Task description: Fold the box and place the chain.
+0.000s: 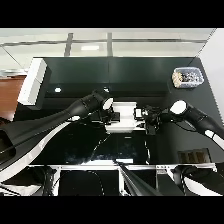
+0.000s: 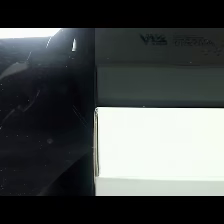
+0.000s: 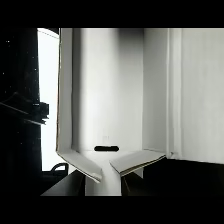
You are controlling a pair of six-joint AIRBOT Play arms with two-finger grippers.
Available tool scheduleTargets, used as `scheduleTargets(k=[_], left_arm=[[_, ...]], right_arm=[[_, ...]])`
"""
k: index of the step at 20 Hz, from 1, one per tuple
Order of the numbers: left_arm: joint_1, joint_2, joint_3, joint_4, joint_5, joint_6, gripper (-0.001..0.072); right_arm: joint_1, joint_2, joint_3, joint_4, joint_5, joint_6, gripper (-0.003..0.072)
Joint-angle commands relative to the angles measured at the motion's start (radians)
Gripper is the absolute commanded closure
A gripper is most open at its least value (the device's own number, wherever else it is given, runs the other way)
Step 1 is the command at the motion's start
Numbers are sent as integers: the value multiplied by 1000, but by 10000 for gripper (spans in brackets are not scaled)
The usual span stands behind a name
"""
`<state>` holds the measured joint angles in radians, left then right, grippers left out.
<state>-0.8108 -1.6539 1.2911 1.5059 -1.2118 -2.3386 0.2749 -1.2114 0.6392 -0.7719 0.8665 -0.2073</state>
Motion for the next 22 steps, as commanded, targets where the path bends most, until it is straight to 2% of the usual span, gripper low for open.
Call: scheduleTargets(k=[1, 6, 11, 15, 22], left_arm=[[0, 0, 1, 0, 0, 1, 684], [0, 0, 1, 0, 0, 1, 684], [0, 0, 1, 0, 0, 1, 684], [0, 0, 1, 0, 0, 1, 684], [0, 0, 1, 0, 0, 1, 683]], right_arm=[[2, 2, 0, 48, -3, 18, 568], [2, -27, -27, 255, -18, 17, 556], [10, -35, -31, 324, -45, 17, 556], [45, -35, -31, 321, -102, 18, 556], [45, -35, -31, 217, -104, 114, 556]])
